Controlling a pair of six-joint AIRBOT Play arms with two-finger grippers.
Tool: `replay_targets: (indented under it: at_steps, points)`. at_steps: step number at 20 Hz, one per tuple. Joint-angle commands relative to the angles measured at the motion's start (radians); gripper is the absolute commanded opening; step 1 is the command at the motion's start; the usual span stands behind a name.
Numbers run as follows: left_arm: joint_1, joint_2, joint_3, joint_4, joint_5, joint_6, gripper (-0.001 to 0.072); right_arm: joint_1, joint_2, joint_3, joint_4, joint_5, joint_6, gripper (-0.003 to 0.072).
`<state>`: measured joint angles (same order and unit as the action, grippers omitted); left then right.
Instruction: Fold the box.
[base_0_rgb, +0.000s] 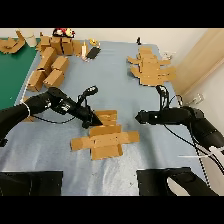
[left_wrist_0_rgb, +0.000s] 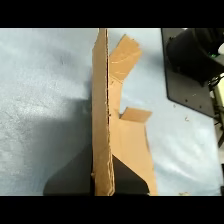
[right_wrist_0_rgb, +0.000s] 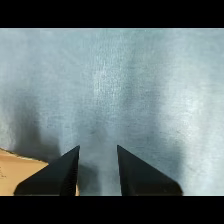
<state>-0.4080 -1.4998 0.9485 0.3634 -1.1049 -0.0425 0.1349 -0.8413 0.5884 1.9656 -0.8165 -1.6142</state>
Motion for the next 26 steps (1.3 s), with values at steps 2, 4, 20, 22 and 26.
replay_targets:
  at_steps: [2, 4, 20, 22, 26]
  points:
    - [-0.002, -0.007, 0.001, 0.016, 0.025, 0.088, 0.0011, -0.004, -0.001, 0.002, 0.017, 0.032, 0.011, 0.036]
    - [-0.002, -0.006, 0.001, -0.008, 0.071, 0.088, 0.001, -0.004, -0.001, 0.002, 0.016, 0.034, 0.01, 0.036]
    - [-0.122, 0.186, -0.211, -0.06, 0.216, 0.274, 0.001, -0.004, -0.001, 0.001, 0.014, 0.046, 0.01, 0.036]
    - [-0.121, 0.186, -0.211, -0.06, 0.216, 0.283, 0.0011, -0.004, -0.001, 0.001, 0.014, 0.046, 0.01, 0.0361]
    - [-0.121, 0.184, -0.212, -0.029, 0.216, 0.288, 0.0011, -0.004, -0.001, 0.001, 0.014, 0.046, 0.01, 0.036]
